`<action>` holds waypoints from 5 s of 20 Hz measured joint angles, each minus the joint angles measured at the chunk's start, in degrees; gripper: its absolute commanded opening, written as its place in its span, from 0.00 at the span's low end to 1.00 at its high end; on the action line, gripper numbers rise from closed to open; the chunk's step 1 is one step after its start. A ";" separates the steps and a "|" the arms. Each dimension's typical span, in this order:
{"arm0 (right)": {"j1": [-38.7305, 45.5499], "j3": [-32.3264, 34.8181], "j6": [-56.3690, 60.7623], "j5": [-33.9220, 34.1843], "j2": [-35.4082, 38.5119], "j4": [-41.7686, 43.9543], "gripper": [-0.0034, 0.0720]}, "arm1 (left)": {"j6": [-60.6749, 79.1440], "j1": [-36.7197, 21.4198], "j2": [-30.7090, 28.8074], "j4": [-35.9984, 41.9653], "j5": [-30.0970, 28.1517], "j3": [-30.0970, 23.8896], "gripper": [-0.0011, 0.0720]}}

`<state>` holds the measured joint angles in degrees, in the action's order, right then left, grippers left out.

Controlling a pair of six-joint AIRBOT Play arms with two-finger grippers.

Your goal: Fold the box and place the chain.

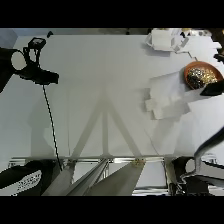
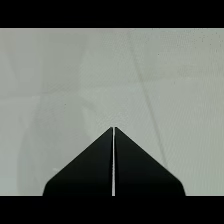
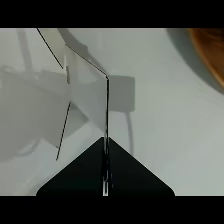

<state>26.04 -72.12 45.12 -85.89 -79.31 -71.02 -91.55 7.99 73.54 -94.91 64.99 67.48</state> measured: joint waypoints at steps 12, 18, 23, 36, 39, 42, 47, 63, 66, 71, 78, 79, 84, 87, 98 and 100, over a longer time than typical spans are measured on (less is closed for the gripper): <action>-28.83 36.17 16.09 18.93 34.10 11.72 0.07 | 0.00 0.00 0.00 0.00 0.00 0.00 0.02; -34.82 40.89 20.06 22.77 38.34 12.31 0.07 | 0.15 0.00 0.04 0.22 -1.77 0.00 0.35; -35.80 41.51 20.87 24.37 38.91 12.48 0.07 | 17.75 -0.02 2.64 14.62 -0.28 -0.02 0.64; -36.02 41.64 21.05 24.87 38.99 12.59 0.07 | 62.82 0.22 19.23 57.79 18.99 -2.67 0.61; -36.02 41.64 21.05 24.87 38.99 12.59 0.07 | 66.71 0.02 20.06 60.37 20.00 -6.05 0.47; -36.02 41.64 21.05 24.87 38.99 12.59 0.07 | 71.60 -0.09 20.24 64.54 20.61 -10.19 0.36; -36.02 41.64 21.05 24.87 39.01 12.57 0.07 | 78.66 -0.15 19.23 72.85 19.45 -16.24 0.37; -36.02 41.64 21.05 24.90 39.01 12.57 0.07 | 85.55 5.73 17.40 74.05 4.42 -17.99 0.72; -36.02 41.64 21.05 24.90 39.01 12.59 0.07 | 87.76 7.26 17.64 76.52 3.04 -17.97 0.72; -36.02 41.64 21.05 24.87 38.99 12.59 0.07 | 91.36 8.00 19.26 81.53 3.02 -17.97 0.69; -36.02 41.64 21.05 24.85 38.99 12.59 0.07 | 94.16 8.61 21.53 82.55 5.31 -17.97 0.14; -36.02 41.64 21.05 24.83 39.01 12.55 0.07 | 94.62 8.70 21.68 82.77 5.16 -17.97 0.04; -36.02 41.64 21.05 24.83 39.01 12.72 0.23 | 97.70 8.83 21.94 83.21 4.55 -17.94 0.02; -36.02 41.64 21.05 24.50 39.01 13.94 0.45 | 101.83 8.85 21.77 82.73 3.67 -17.94 0.02; -36.02 39.01 20.46 24.11 40.44 15.76 0.47 | 107.97 15.76 14.38 68.32 -2.51 -17.92 0.03; -36.02 38.62 20.37 24.13 40.52 15.74 0.47 | 108.10 17.64 13.97 68.37 -5.64 -17.92 0.03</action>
<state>-9.98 -33.50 65.49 -61.76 -38.79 -55.29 16.56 25.63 87.50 -26.55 59.35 49.56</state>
